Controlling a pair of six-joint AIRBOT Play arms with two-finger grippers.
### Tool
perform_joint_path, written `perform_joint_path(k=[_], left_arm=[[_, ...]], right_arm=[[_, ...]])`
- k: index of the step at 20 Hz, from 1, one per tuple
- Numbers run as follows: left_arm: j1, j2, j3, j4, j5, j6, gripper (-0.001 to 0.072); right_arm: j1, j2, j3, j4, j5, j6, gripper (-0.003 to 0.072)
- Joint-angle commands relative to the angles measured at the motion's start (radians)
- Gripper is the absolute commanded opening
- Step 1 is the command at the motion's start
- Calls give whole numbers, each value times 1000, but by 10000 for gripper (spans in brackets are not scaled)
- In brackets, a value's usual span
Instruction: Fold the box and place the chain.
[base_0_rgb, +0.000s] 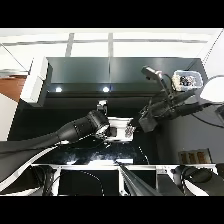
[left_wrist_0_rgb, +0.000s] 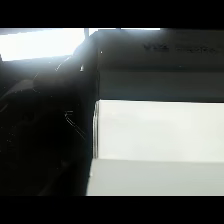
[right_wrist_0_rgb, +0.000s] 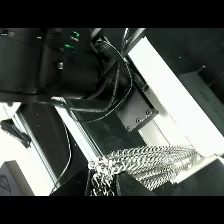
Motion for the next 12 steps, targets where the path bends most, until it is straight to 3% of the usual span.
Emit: perform_joint_path(k=[1, 7, 12], left_arm=[[0, 0, -1, 0, 0, 0, 28], [0, 0, -1, 0, 1, 0, 28], [0, 0, -1, 1, 1, 0, 28]], right_arm=[[36, -21, -58, 31, -104, 0, 39], [43, -98, -89, -42, -98, 12, 40], [74, -134, -134, -47, -174, 13, 41]])
